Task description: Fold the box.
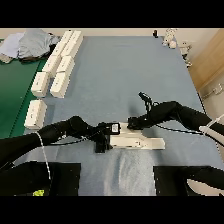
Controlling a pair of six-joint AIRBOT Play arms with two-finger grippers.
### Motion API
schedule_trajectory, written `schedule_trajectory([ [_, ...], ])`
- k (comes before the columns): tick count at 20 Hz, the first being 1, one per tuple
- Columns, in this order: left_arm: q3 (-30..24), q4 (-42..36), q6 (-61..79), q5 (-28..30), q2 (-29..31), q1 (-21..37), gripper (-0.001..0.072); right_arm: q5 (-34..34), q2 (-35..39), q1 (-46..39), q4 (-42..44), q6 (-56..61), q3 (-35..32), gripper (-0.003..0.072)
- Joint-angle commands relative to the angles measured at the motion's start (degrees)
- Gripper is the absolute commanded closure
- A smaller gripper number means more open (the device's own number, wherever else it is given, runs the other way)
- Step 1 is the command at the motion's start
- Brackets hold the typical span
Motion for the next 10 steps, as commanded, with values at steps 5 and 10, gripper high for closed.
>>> schedule_trajectory([
  [5, 0.0, 0.0, -0.2, 0.0, 0.0, 0.0, 0.029, -0.9, 12.7, 0.0, -0.6, -4.1, 0.1, 0.0685],
  [10, 0.0, 0.0, -0.2, 0.0, 0.0, 0.0, 0.029, -12.2, 27.0, 0.1, -4.9, -6.6, -0.9, 0.0685],
])
